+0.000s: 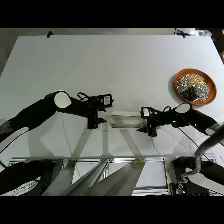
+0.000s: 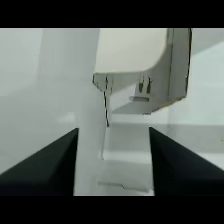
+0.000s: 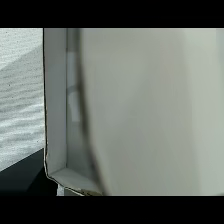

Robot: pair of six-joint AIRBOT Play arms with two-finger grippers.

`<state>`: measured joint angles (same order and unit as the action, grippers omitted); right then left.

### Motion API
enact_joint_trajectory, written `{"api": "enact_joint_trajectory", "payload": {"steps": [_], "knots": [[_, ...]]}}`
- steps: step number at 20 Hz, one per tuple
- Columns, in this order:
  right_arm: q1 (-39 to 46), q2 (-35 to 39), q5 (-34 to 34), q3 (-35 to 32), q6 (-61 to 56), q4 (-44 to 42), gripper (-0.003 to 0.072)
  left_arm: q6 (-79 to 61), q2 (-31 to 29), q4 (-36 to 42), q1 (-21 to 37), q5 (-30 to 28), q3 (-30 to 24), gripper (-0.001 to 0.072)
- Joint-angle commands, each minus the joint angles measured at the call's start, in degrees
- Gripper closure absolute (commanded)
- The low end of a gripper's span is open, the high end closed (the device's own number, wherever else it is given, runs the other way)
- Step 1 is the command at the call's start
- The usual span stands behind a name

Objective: Fold the box and place the chain.

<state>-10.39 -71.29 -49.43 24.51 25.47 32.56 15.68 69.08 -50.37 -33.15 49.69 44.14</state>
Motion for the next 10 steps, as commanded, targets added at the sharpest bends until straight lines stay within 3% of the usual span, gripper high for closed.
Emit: {"api": "enact_joint_trajectory", "payload": {"steps": [1,2,4,6,10], "knots": [[-0.02,-0.02,-0.11,0.0,0.07,0.0,0.0275,9.05,-6.08,-2.1,-0.17,5.31,0.04,0.0487],[-0.02,-0.02,-0.11,0.0,0.04,0.02,0.0275,8.96,-6.95,1.29,-0.17,7.54,0.04,0.0692],[-0.02,-0.02,-0.11,0.0,0.04,0.0,0.0275,8.96,-6.84,9.64,-0.5,10.54,0.02,0.0702],[-0.02,-0.02,-0.11,0.0,0.04,0.0,0.0275,7.67,-5.66,17.16,-2.43,9.01,0.02,0.0702],[-0.02,-0.02,-0.11,0.0,0.07,0.02,0.0275,6.21,-0.76,27.21,-8.02,-6.75,0.02,0.0705]]}}
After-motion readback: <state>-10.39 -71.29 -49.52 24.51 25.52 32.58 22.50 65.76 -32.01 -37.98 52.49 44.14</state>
